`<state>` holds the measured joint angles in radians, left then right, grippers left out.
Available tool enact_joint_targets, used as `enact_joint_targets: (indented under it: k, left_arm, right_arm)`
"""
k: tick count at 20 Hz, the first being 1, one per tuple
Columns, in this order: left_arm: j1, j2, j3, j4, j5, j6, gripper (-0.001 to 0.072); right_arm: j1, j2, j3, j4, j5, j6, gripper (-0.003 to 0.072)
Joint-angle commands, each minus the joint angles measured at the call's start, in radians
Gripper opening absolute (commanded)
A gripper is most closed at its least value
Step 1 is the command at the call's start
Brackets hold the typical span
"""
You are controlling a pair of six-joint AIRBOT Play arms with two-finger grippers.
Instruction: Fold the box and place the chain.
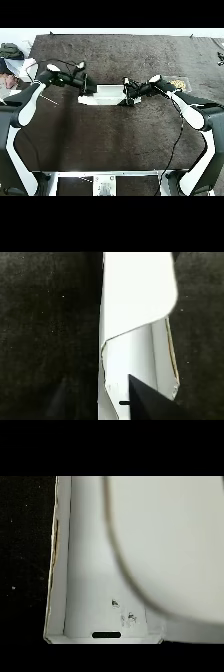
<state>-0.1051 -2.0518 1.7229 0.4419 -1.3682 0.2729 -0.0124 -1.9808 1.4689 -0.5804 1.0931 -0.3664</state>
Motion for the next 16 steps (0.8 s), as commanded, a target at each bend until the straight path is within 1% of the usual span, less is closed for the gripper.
enact_joint_targets:
  k: [1, 2, 3, 4, 7, 8, 9, 10, 11, 14, 15, 16]
  left_arm:
    - [0.056, 0.000, 0.097, -0.002, -0.202, -0.091, 0.0207]
    - [0.064, 0.000, 0.125, 0.000, -0.253, -0.114, 0.0073]
    - [0.064, 0.001, 0.146, -0.002, -0.291, -0.126, 0.0010]
    - [0.064, 0.012, 0.153, 0.000, -0.291, -0.154, 0.0008]
    - [0.061, 0.081, 0.142, 0.014, -0.249, -0.173, 0.0005]
    - [0.058, 0.108, 0.126, 0.019, -0.217, -0.189, 0.0005]
    - [0.053, 0.148, 0.087, 0.033, -0.172, -0.185, 0.0005]
    - [0.043, 0.195, 0.024, 0.044, -0.104, -0.176, 0.0005]
    - [0.029, 0.246, -0.054, 0.049, -0.035, -0.140, 0.0005]
    - [-0.031, 0.409, -0.337, 0.027, 0.244, -0.025, 0.0005]
    - [-0.054, 0.444, -0.409, 0.011, 0.286, 0.003, 0.0005]
    - [-0.075, 0.466, -0.468, -0.011, 0.299, 0.017, 0.0006]
  right_arm:
    - [0.001, 0.000, 0.000, 0.000, 0.001, 0.000, 0.0168]
    - [0.001, 0.000, 0.000, 0.000, 0.001, 0.000, 0.0168]
    - [0.001, 0.000, 0.000, 0.000, 0.001, 0.000, 0.0168]
    - [0.001, 0.000, 0.000, 0.000, 0.001, 0.000, 0.0168]
    - [0.001, 0.000, 0.000, 0.000, 0.001, 0.000, 0.0168]
    - [0.001, 0.000, 0.000, 0.000, 0.001, 0.000, 0.0168]
    - [0.001, 0.000, 0.000, 0.000, 0.001, 0.000, 0.0168]
    - [0.001, 0.000, 0.000, 0.000, 0.001, 0.000, 0.0168]
    - [0.001, 0.000, 0.000, 0.000, 0.001, 0.000, 0.0168]
    - [0.001, 0.000, 0.000, 0.000, 0.002, 0.000, 0.0167]
    - [0.001, 0.000, 0.000, 0.000, 0.001, 0.000, 0.0168]
    - [0.001, 0.000, 0.000, 0.000, 0.001, 0.000, 0.0168]
